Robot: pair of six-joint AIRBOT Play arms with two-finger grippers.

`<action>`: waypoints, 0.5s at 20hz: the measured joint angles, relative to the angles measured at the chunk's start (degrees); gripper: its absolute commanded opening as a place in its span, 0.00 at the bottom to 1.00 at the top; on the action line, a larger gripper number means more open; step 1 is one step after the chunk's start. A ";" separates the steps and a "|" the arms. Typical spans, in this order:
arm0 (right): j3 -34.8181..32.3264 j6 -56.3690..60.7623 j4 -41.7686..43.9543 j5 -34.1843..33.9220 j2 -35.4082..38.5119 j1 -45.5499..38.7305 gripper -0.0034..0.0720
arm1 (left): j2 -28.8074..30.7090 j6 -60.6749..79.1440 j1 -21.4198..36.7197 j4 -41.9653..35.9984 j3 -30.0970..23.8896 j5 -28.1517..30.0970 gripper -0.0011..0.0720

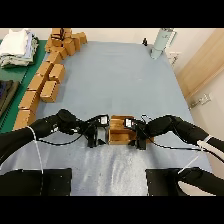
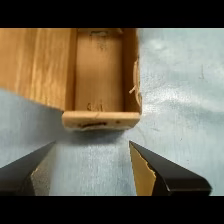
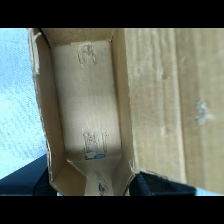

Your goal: Fold the box.

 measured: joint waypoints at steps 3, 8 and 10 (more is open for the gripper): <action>0.00 0.00 0.00 0.00 0.00 0.00 0.75 | -0.79 1.97 -1.25 -1.97 -0.04 0.81 0.96; 0.00 0.00 -0.02 -0.02 0.00 0.02 0.75 | -1.22 3.10 -2.93 -3.23 -0.04 2.45 0.96; 0.00 0.00 -0.02 -0.02 0.00 0.02 0.75 | -1.25 3.10 -4.11 -3.56 -0.04 3.65 0.96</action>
